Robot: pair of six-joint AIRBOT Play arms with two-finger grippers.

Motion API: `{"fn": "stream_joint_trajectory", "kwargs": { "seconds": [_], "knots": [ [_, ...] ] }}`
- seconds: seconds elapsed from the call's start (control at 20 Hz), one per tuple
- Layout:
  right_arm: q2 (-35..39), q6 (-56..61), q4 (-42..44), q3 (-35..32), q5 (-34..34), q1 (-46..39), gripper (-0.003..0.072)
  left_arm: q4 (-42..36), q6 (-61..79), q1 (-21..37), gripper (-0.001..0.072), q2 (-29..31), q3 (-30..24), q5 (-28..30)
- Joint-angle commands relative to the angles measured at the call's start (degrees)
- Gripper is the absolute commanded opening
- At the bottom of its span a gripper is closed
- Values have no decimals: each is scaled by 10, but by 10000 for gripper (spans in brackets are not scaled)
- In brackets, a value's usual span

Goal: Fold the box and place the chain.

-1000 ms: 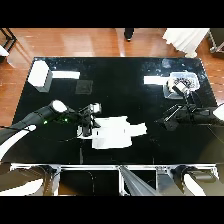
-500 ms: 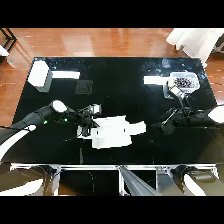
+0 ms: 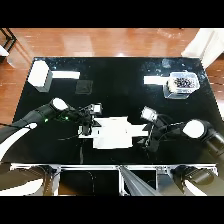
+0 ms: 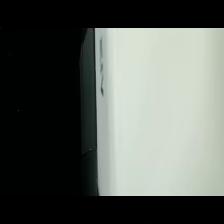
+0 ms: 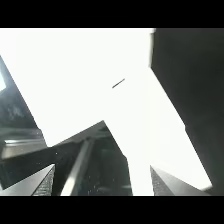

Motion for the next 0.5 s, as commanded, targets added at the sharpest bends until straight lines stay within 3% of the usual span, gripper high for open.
{"fn": "stream_joint_trajectory", "kwargs": {
  "seconds": [0.0,0.45],
  "knots": [
    [0,-103,-21,-30,-80,61,699,2,2,0,21,-10,12,-7],
    [-62,-194,-28,-30,-111,96,698,38,-3,-7,21,-17,22,-17]
  ]
}}
